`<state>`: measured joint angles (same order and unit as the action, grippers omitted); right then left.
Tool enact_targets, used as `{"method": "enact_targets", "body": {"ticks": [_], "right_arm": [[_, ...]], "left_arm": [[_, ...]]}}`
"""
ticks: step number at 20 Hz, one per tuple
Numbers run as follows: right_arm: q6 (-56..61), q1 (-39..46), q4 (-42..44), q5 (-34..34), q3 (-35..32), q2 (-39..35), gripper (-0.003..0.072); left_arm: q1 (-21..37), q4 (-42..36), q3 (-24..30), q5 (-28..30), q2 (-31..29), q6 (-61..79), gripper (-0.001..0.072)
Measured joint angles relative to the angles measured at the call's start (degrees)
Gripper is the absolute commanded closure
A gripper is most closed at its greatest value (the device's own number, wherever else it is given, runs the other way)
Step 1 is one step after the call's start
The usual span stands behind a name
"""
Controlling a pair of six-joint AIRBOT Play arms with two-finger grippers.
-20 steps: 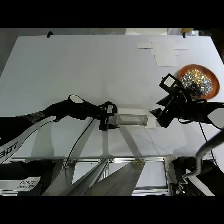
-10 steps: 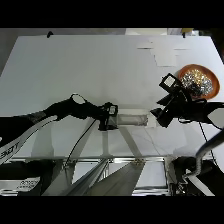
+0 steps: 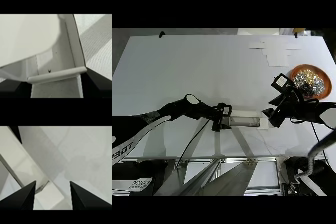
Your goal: Fold the box and place the chain.
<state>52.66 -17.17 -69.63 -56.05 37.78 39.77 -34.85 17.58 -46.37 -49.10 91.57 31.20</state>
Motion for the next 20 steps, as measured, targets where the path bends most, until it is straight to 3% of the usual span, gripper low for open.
{"method": "enact_targets", "body": {"ticks": [3,5,8,16,20], "right_arm": [[0.00,0.00,0.22,-0.17,0.00,0.00,0.0258],[-0.44,0.00,1.38,-0.70,0.00,-0.02,0.0321],[-2.58,0.00,4.74,-3.15,0.00,-0.02,0.0656],[-20.76,0.00,17.86,-9.22,-4.79,4.17,0.0669],[-25.46,0.00,22.10,-1.60,-5.90,10.71,0.0670]], "left_arm": [[-0.02,-0.09,0.00,0.92,0.00,-0.15,0.0620],[-0.02,-0.15,0.00,1.42,0.00,-0.17,0.0620],[-0.02,-0.13,-0.02,1.81,0.00,-0.20,0.0621],[-0.02,-0.04,-0.02,2.12,0.00,-0.22,0.0621],[-0.02,-0.02,-0.02,2.14,0.00,-0.22,0.0621]]}}
